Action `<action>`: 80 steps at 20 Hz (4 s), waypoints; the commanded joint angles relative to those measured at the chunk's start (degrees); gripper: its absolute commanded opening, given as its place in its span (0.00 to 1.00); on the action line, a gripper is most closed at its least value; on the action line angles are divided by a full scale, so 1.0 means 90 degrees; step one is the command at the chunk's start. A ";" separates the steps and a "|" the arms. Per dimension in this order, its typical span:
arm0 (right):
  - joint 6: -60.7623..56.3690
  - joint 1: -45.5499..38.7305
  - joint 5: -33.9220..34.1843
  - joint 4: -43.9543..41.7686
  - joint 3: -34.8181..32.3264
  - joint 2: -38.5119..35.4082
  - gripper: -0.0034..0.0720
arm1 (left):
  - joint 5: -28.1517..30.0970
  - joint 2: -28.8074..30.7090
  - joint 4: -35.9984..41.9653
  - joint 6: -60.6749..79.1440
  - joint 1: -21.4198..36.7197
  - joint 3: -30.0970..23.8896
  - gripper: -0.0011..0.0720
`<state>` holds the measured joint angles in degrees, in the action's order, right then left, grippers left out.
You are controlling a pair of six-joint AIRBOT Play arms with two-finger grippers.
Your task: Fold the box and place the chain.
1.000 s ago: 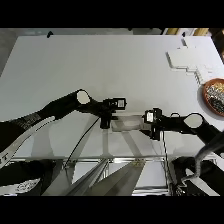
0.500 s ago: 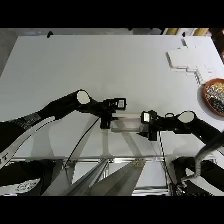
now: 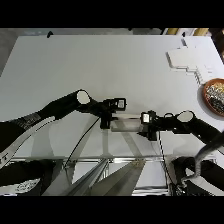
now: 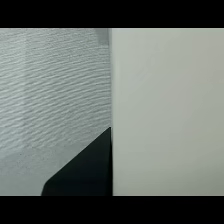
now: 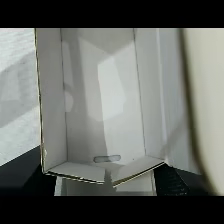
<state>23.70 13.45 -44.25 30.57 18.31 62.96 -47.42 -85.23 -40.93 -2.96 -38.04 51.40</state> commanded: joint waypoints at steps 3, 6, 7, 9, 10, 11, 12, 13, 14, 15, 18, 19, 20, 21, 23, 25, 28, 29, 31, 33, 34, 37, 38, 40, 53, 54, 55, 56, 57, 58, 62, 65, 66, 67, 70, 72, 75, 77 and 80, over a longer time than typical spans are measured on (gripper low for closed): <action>0.0100 0.0000 0.0063 -0.0063 -0.0005 0.0010 0.62 | 0.0007 0.0002 0.0000 -0.0002 -0.0002 -0.0002 0.03; 0.0092 0.0000 0.0061 -0.0019 -0.0005 0.0010 0.55 | 0.0007 0.0002 0.0000 -0.0002 -0.0002 -0.0002 0.03; 0.0090 0.0000 0.0061 0.0051 -0.0005 0.0010 0.53 | 0.0007 0.0002 0.0000 -0.0002 -0.0002 -0.0002 0.03; 0.0087 0.0000 0.0036 0.0228 -0.0005 0.0010 0.52 | 0.0005 0.0002 0.0000 -0.0005 -0.0002 -0.0002 0.03; 0.0083 0.0000 0.0029 0.0240 -0.0005 0.0010 0.52 | 0.0007 0.0002 0.0000 -0.0005 -0.0002 -0.0002 0.03; 0.0083 0.0000 0.0022 0.0238 -0.0005 0.0010 0.52 | 0.0007 0.0002 0.0000 -0.0002 -0.0002 -0.0002 0.03; 0.0085 0.0000 0.0022 0.0236 -0.0005 0.0010 0.52 | 0.0007 0.0002 0.0000 -0.0005 -0.0002 -0.0002 0.03; 0.0085 0.0000 0.0024 0.0240 -0.0005 0.0010 0.52 | 0.0005 0.0002 0.0000 -0.0005 -0.0002 -0.0002 0.03; 0.0085 0.0000 0.0022 0.0245 -0.0005 0.0010 0.52 | 0.0007 0.0002 0.0000 -0.0005 -0.0002 -0.0002 0.03; 0.0087 0.0000 0.0022 0.0240 -0.0005 0.0010 0.52 | 0.0005 0.0002 0.0000 -0.0002 -0.0002 -0.0002 0.03; 0.0087 0.0000 0.0024 0.0240 -0.0005 0.0010 0.52 | 0.0005 0.0002 0.0000 -0.0002 -0.0002 -0.0002 0.03; 0.0085 0.0000 0.0024 0.0240 -0.0005 0.0010 0.52 | 0.0007 0.0002 0.0000 -0.0002 -0.0002 -0.0002 0.03; 0.0087 0.0000 0.0024 0.0240 -0.0005 0.0010 0.52 | 0.0007 0.0002 0.0000 -0.0002 -0.0002 -0.0002 0.03; 0.0087 0.0000 0.0024 0.0240 -0.0005 0.0010 0.52 | 0.0007 0.0002 0.0000 -0.0002 -0.0002 -0.0002 0.03; 0.0087 0.0000 0.0024 0.0240 -0.0005 0.0010 0.52 | 0.0007 0.0002 0.0000 -0.0002 -0.0002 -0.0002 0.03; 0.0087 0.0000 0.0024 0.0240 -0.0005 0.0007 0.52 | 0.0005 0.0002 0.0000 -0.0005 -0.0002 -0.0002 0.03; 0.0087 0.0000 0.0024 0.0240 -0.0005 0.0007 0.52 | 0.0005 0.0002 0.0005 -0.0005 -0.0002 -0.0002 0.03; 0.0087 0.0000 0.0024 0.0240 -0.0005 0.0010 0.52 | 0.0005 0.0002 0.0022 -0.0005 -0.0002 -0.0002 0.03; 0.0087 0.0000 0.0024 0.0240 -0.0005 0.0010 0.52 | 0.0005 0.0002 0.0019 -0.0002 -0.0002 -0.0002 0.03; 0.0087 0.0000 0.0024 0.0240 -0.0005 0.0010 0.52 | 0.0005 0.0002 0.0024 -0.0005 -0.0002 -0.0002 0.03; 0.0087 0.0000 0.0024 0.0240 -0.0005 0.0010 0.52 | 0.0005 0.0002 0.0022 -0.0005 -0.0002 -0.0002 0.03; 0.0087 0.0000 0.0024 0.0240 -0.0005 0.0010 0.52 | 0.0029 0.0002 0.0022 -0.0002 -0.0002 -0.0002 0.03; 0.0087 0.0000 0.0024 0.0240 -0.0005 0.0007 0.52 | 0.0027 0.0005 0.0019 -0.0002 -0.0002 -0.0002 0.03; 0.0087 0.0000 0.0024 0.0240 -0.0005 0.0010 0.52 | 0.0027 0.0002 0.0019 -0.0002 -0.0002 -0.0002 0.03; 0.0087 0.0000 0.0024 0.0240 -0.0005 0.0010 0.52 | -0.0243 0.0464 -0.0478 -0.0423 0.0029 -0.0002 0.64; 0.0087 0.0000 0.0024 0.0243 -0.0005 0.0007 0.52 | -0.0245 0.0619 -0.0916 -0.0772 0.0029 -0.0002 0.73; 0.0087 0.0000 0.0024 0.0240 -0.0005 0.0010 0.52 | -0.0274 0.0782 -0.1375 -0.1268 0.0029 -0.0002 0.74; 0.0087 0.0000 0.0024 0.0240 -0.0005 0.0007 0.52 | -0.0335 0.0979 -0.1892 -0.1858 0.0029 -0.0002 0.74; 0.0087 0.0000 0.0024 0.0243 -0.0005 0.0007 0.52 | -0.0437 0.1175 -0.2382 -0.2331 0.0029 -0.0002 0.74; 0.0087 0.0000 0.0024 0.0240 -0.0005 0.0007 0.52 | -0.0588 0.1404 -0.2837 -0.2739 0.0029 -0.0002 0.74; 0.0087 0.0000 0.0024 0.0240 -0.0005 0.0010 0.52 | -0.1195 0.2409 -0.3339 -0.3405 0.0002 -0.0002 0.74; 0.0087 0.0000 0.0027 0.0240 -0.0005 0.0010 0.52 | -0.1248 0.2866 -0.2803 -0.3570 -0.0209 -0.0002 0.09; 0.0087 0.0000 0.0027 0.0243 -0.0005 0.0007 0.52 | -0.1173 0.2844 -0.2752 -0.3565 -0.0369 -0.0002 0.02; 0.0087 0.0000 0.0024 0.0240 -0.0005 0.0007 0.52 | -0.1030 0.2754 -0.2645 -0.3563 -0.0566 -0.0002 0.02; 0.0087 0.0000 0.0027 0.0240 -0.0005 0.0007 0.52 | -0.0566 0.2297 -0.2509 -0.3560 -0.1297 -0.0002 0.02; 0.0087 0.0000 0.0027 0.0240 -0.0005 0.0007 0.52 | -0.0068 0.1919 -0.2550 -0.3558 -0.1702 -0.0002 0.02; 0.0087 0.0000 0.0027 0.0240 -0.0005 0.0007 0.52 | 0.1540 0.1396 -0.2365 -0.3560 -0.1809 -0.0002 0.02; 0.0087 0.0000 0.0024 0.0243 -0.0005 0.0007 0.52 | 0.2511 0.1032 -0.1914 -0.3553 -0.1537 0.0085 0.02; 0.0087 0.0000 0.0024 0.0240 -0.0005 0.0007 0.52 | 0.2370 0.0345 -0.1263 -0.3473 -0.1018 0.0648 0.01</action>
<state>24.47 13.45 -44.01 32.73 18.28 63.00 -30.61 -77.08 -57.56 -34.81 -49.95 54.02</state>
